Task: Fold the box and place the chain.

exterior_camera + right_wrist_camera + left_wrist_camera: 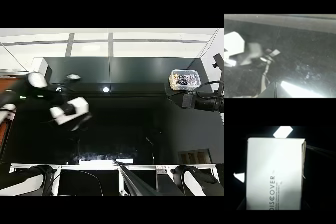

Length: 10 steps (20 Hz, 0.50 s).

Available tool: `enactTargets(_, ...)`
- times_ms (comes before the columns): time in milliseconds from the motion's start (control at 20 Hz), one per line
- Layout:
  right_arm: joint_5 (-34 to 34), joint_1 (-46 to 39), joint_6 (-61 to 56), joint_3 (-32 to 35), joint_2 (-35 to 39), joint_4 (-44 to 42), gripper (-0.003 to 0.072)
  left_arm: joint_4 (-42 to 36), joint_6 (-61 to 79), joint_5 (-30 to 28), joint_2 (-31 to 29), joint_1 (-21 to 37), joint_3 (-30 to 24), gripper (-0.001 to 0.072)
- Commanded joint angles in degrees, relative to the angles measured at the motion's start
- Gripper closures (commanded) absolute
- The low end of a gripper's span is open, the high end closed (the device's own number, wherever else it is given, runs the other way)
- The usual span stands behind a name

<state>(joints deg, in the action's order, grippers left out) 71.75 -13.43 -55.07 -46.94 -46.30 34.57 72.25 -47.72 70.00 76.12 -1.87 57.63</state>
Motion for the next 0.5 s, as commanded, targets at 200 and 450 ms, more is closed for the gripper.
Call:
enactTargets(200, -1.0, 0.0, 0.0, 0.0, 0.0, 0.0, 0.067, 0.3, -5.5, -6.0, -3.3, 29.6, -1.1, 0.0454)
enactTargets(450, -1.1, 0.0, 0.0, 0.0, 0.0, 0.0, 0.067, -2.7, -1.6, -25.6, 1.3, 31.2, 0.8, 0.0454)
